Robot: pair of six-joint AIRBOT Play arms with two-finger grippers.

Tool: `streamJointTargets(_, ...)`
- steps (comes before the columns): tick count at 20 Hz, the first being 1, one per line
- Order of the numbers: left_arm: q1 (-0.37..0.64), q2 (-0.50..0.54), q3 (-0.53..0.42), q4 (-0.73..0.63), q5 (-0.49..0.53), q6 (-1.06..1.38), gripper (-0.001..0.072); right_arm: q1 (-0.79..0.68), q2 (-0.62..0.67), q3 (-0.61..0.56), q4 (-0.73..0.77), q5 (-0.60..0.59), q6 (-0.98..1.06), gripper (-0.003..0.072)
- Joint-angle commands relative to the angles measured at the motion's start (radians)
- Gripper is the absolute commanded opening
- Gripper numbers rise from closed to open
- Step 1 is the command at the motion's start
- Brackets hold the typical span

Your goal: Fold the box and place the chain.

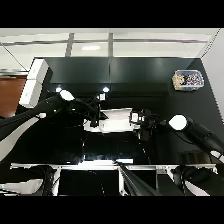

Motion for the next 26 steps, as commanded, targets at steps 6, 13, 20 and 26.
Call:
streamJointTargets(6,0.000,0.001,0.001,-0.004,-0.004,0.002,0.0030,-0.040,-0.003,0.029,0.025,-0.028,-0.064,0.0630)
streamJointTargets(13,0.000,0.002,0.001,-0.003,-0.005,0.055,0.0029,-0.079,-0.065,0.073,0.113,-0.018,-0.100,0.0630)
streamJointTargets(20,-0.001,0.005,0.002,0.056,-0.034,0.075,0.0029,-0.106,-0.124,0.084,0.218,0.085,-0.204,0.0630)
streamJointTargets(26,0.000,0.006,0.002,0.057,-0.030,0.081,0.0030,-0.104,-0.162,0.084,0.282,0.124,-0.256,0.0630)
